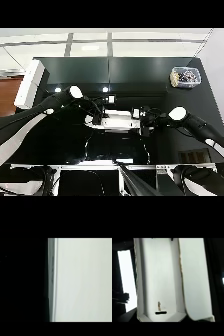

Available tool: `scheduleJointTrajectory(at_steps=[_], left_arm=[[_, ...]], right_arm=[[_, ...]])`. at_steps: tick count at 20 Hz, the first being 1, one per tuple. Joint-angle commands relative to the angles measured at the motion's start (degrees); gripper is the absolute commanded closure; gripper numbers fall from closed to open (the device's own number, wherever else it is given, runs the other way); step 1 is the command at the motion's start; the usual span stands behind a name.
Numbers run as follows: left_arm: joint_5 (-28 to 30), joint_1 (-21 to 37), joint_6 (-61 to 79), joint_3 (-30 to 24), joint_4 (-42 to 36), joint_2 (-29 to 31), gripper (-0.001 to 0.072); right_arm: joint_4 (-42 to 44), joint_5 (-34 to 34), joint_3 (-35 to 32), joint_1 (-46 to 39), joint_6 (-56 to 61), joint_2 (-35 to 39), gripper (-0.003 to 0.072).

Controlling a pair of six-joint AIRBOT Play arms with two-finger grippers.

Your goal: Fold the box and place the chain.

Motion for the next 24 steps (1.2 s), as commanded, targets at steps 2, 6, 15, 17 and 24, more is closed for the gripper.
scheduleJointTrajectory(at_steps=[2,6,15,17,24], left_arm=[[0.00,-0.02,-0.79,0.07,-0.37,0.04,0.0682],[0.02,-0.02,-1.60,0.07,-0.37,0.04,0.0682],[-2.08,-0.02,-1.66,0.07,-0.39,0.04,0.0682],[-2.38,-0.02,-1.66,0.07,-0.42,0.04,0.0682],[-2.56,-0.02,-1.68,0.07,-0.50,0.04,0.0681]], right_arm=[[0.00,1.22,0.02,0.13,-3.15,-3.19,0.0006],[0.35,-0.09,0.02,0.13,-3.13,-3.50,0.0006],[1.11,-1.92,0.02,0.13,-3.15,-4.98,0.0006],[1.38,-1.95,0.02,0.13,-3.37,-5.01,0.0006],[1.36,-1.51,0.02,0.13,-3.34,-6.71,0.0006]])
